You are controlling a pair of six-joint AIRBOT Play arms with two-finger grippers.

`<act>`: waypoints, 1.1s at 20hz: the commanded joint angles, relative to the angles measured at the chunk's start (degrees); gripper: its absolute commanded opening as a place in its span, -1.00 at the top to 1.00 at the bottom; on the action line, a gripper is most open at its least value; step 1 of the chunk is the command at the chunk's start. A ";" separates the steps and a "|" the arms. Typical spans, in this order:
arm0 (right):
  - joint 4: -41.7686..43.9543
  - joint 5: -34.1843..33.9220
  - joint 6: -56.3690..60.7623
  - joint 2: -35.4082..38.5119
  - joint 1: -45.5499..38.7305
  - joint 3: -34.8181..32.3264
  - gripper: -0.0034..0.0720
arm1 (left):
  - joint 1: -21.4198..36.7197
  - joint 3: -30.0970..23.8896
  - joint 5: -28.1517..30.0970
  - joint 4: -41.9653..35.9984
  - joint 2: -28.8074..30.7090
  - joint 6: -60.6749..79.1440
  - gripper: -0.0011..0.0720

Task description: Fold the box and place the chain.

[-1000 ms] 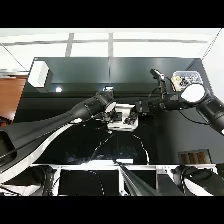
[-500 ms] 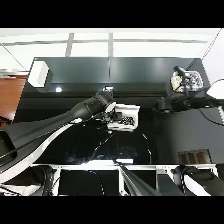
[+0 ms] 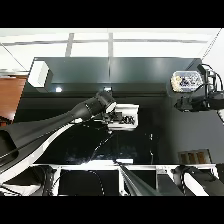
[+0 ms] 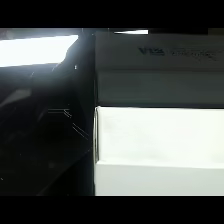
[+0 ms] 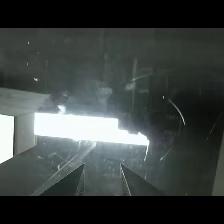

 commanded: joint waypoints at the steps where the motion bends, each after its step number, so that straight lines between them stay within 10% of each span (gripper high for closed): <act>1: -0.26 -1.46 -0.57 0.15 -0.37 0.00 0.21 | 0.00 0.72 0.00 -1.20 -0.02 -2.40 0.85; 4: -0.28 -1.42 -0.57 0.13 -0.37 0.00 0.21 | -0.13 3.56 -0.09 -0.24 1.05 -1.20 -0.76; 10: -0.31 -0.22 -0.50 0.13 -0.37 0.00 0.21 | -0.13 2.47 -10.86 12.39 13.18 13.44 -0.79; 15: -0.31 -0.28 -0.24 0.11 -0.37 -0.02 0.21 | 9.14 -16.65 -2.64 12.57 31.98 17.84 -0.79; 18: -0.28 -0.28 0.90 0.11 -0.37 -0.02 0.21 | 21.59 -31.50 12.96 -4.98 42.18 27.61 -0.79; 22: -0.26 -0.31 2.10 0.11 -0.37 -0.02 0.21 | 35.45 -44.70 21.59 -53.83 43.36 71.91 -0.79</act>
